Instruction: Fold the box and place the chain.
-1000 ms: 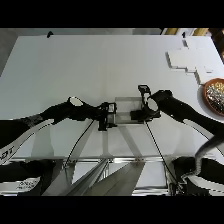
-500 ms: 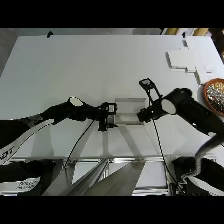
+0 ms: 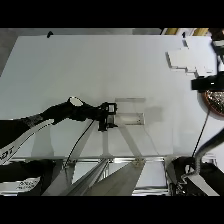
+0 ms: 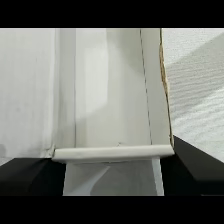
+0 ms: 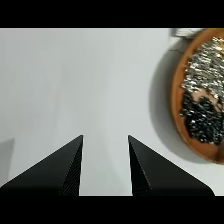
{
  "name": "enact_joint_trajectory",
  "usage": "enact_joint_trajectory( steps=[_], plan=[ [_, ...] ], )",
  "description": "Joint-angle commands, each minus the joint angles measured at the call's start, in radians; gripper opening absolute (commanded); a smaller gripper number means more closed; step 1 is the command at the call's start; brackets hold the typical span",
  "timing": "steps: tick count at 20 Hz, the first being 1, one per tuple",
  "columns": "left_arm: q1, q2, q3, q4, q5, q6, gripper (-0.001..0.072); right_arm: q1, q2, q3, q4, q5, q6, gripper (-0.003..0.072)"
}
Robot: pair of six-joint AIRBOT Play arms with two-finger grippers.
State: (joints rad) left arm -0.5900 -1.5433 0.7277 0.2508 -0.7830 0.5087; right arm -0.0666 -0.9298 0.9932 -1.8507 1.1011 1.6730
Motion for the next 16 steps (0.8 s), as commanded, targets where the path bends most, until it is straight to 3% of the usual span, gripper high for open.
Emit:
enact_joint_trajectory(
  steps=[1,6,12,14,16],
  plan=[
    [0.0,0.001,0.0,0.0,0.001,0.0,0.0135,-0.238,-0.075,0.016,-0.007,-0.103,0.022,0.0289],
    [0.0,0.001,0.0,0.0,0.001,0.0,0.0135,-0.361,-0.253,0.016,-0.015,-0.198,-0.033,0.0289],
    [0.0,0.001,0.0,0.0,0.001,0.0,0.0135,-0.558,-0.371,0.016,-0.002,-0.211,-0.108,0.0284],
    [0.0,0.001,0.0,0.0,0.001,0.0,0.0135,-0.612,-0.377,0.016,0.044,-0.233,-0.109,0.0175],
    [0.0,0.001,0.0,0.0,0.001,0.0,0.0135,-0.645,-0.388,0.016,0.1,-0.245,-0.137,0.0173]
  ],
)
